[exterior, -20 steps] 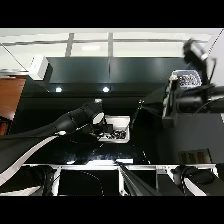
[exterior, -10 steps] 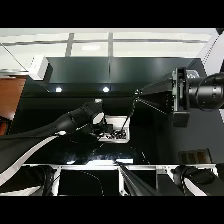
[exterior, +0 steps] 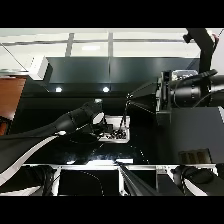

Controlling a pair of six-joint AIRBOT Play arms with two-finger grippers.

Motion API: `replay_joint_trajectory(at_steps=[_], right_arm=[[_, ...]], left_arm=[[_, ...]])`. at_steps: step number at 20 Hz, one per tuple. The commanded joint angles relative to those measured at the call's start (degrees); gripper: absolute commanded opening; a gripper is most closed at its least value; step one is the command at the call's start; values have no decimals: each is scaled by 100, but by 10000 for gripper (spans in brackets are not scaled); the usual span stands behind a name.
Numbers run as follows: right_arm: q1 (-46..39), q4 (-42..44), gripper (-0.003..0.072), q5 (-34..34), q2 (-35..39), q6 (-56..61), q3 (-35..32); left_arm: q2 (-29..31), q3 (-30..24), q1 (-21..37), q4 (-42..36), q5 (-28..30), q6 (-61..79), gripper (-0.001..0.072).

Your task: Fold the box and place the chain.

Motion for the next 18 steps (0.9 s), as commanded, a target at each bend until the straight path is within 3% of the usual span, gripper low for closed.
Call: replay_joint_trajectory(at_steps=[1, 9, 18], right_arm=[[-339, -105, 39, 337, 24, 11, 2], [-363, 225, 39, 446, 164, 87, 2], [-264, 734, 38, 114, 157, 83, 2]], left_arm=[[4, 4, 2, 2, 0, 2, 32], [4, 4, 2, 2, 2, 2, 32], [4, 4, 2, 2, 2, 2, 32]])
